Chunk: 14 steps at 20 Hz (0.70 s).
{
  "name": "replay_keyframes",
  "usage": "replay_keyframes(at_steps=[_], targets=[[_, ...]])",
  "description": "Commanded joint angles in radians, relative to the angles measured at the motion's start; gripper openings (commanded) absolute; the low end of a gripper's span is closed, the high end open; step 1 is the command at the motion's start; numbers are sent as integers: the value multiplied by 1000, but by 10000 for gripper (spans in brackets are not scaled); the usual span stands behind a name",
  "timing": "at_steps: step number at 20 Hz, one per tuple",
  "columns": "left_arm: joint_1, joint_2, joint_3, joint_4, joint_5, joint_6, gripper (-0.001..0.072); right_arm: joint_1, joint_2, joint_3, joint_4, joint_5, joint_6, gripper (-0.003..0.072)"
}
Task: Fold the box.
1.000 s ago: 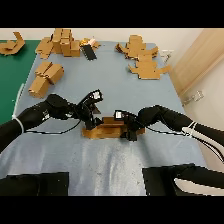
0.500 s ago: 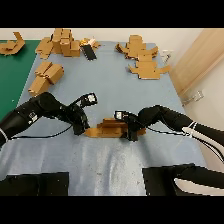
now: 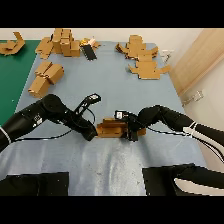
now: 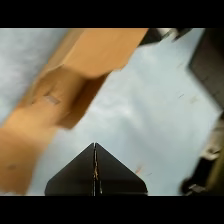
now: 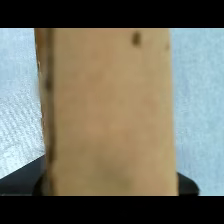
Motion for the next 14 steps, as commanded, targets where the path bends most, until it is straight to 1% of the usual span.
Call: replay_keyframes(at_steps=[1,3,5,7,8,11,14], targets=[[-68,-34,0,-259,130,-215,9,1,1,0,-1,0,0,497],[-72,-77,0,-411,232,-208,9,1,0,0,-1,-1,0,497],[-72,-115,0,-470,342,-180,9,2,0,0,-1,-6,0,497],[-72,-150,0,-479,447,-181,9,2,0,0,0,-9,0,497],[-72,-168,0,-483,480,-181,9,2,1,0,0,-12,0,497],[-72,-220,0,-492,541,-180,9,2,1,0,0,-26,0,497],[-72,-229,0,-499,603,-179,9,2,1,0,0,-31,0,497]])
